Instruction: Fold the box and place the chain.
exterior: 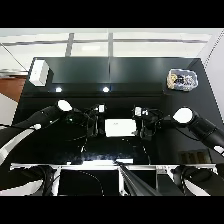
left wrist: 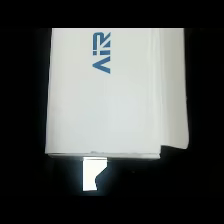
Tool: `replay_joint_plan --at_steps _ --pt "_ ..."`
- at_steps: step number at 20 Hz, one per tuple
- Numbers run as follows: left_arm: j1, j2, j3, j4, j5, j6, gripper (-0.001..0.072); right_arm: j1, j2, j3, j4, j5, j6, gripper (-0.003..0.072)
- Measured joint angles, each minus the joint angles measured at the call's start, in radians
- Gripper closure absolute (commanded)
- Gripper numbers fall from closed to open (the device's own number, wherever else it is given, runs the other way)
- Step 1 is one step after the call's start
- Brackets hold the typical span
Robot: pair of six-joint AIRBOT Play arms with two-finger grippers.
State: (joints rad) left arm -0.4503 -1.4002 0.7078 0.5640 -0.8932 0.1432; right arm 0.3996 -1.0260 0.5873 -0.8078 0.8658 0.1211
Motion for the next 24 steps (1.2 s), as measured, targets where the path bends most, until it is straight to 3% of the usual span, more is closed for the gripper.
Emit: replay_joint_plan --at_steps 9,19,24 --pt "0.0 0.0 0.0 -0.001 0.002 -0.001 0.0306 0.006 0.0 0.046 -0.013 -0.031 0.035 -0.0015" --pt "0.0 0.0 0.0 0.001 -0.001 0.003 0.0306 0.007 0.0 0.052 -0.041 0.079 0.043 -0.0016" --pt "0.0 0.0 0.0 0.0 -0.001 0.0 0.0306 0.007 -0.005 0.052 -0.073 0.063 0.055 -0.0008"
